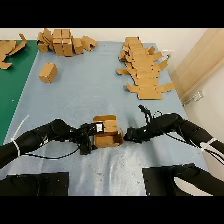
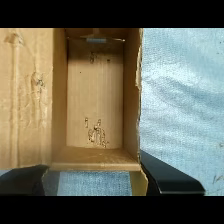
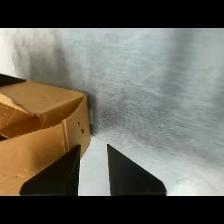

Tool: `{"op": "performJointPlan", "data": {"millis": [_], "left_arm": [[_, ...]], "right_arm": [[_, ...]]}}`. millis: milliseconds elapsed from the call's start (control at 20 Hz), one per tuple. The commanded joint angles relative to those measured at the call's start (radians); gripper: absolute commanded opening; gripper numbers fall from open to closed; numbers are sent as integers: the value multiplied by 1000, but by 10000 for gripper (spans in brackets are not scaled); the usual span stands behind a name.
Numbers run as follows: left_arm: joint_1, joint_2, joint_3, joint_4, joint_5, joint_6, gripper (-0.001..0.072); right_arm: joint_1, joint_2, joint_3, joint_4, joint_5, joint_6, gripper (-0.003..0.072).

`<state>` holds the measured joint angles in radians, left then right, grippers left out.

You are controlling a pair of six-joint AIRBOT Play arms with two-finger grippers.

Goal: Fold the box.

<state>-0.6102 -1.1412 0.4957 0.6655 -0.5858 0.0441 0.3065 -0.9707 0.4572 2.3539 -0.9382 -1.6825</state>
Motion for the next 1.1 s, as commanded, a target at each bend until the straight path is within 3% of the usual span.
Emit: {"op": "performJointPlan", "data": {"millis": [0,400,550,750,850,1050], "left_arm": [[1,0,0,0,0,0,474],[1,0,0,0,0,0,474],[1,0,0,0,0,0,474],[1,0,0,0,0,0,474],[1,0,0,0,0,0,474],[1,0,0,0,0,0,474]], "right_arm": [[26,0,19,0,22,-12,256],[26,0,74,-3,22,-10,263],[26,2,76,-1,21,-11,369],[26,30,76,-2,13,-11,382],[28,39,76,-2,9,-11,472],[114,1,76,-28,41,-9,465]]}}
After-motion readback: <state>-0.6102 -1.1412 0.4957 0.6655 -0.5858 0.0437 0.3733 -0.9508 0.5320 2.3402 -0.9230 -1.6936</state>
